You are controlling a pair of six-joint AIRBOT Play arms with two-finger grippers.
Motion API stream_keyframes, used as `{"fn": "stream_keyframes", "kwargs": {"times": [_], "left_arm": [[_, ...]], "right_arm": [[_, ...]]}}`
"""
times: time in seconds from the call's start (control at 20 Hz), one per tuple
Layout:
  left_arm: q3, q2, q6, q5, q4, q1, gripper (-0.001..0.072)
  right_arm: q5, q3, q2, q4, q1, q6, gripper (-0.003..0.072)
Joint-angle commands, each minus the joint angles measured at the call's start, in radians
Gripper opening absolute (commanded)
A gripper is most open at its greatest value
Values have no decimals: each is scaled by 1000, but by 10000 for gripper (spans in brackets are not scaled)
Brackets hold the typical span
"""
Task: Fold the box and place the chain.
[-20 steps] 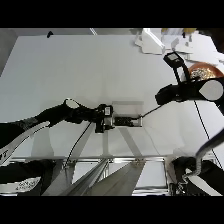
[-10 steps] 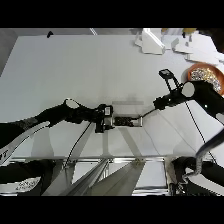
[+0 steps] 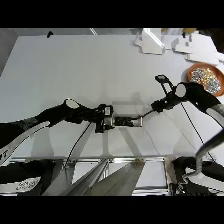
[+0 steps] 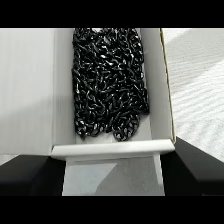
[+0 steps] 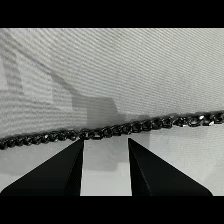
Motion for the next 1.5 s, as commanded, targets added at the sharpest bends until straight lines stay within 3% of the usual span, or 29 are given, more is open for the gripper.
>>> {"fn": "stream_keyframes", "kwargs": {"times": [0.0, 0.1, 0.3, 0.35, 0.7, 0.95, 1.2, 1.45], "left_arm": [[0, 0, 0, 0, 0, 0, 254], [0, 0, 0, 0, 0, 0, 254], [0, 0, 0, 0, 0, 0, 254], [0, 0, 0, 0, 0, 0, 254], [0, 0, 0, 0, 0, 0, 254], [0, 0, 0, 0, 0, 0, 254], [0, 0, 0, 0, 0, 0, 254], [0, 0, 0, 0, 0, 0, 254]], "right_arm": [[-5, -1, -13, -1, -1, 6, 275], [-5, -1, -24, -2, -1, 18, 228], [7, -1, -24, 0, -1, 14, 33], [18, -1, -16, 0, 0, 14, 18], [138, -1, 210, 23, 3, 10, 17], [216, -1, 419, 113, 164, -13, 17], [111, -1, 496, 332, 367, -50, 17], [-25, -1, 494, 357, 498, -34, 17]]}}
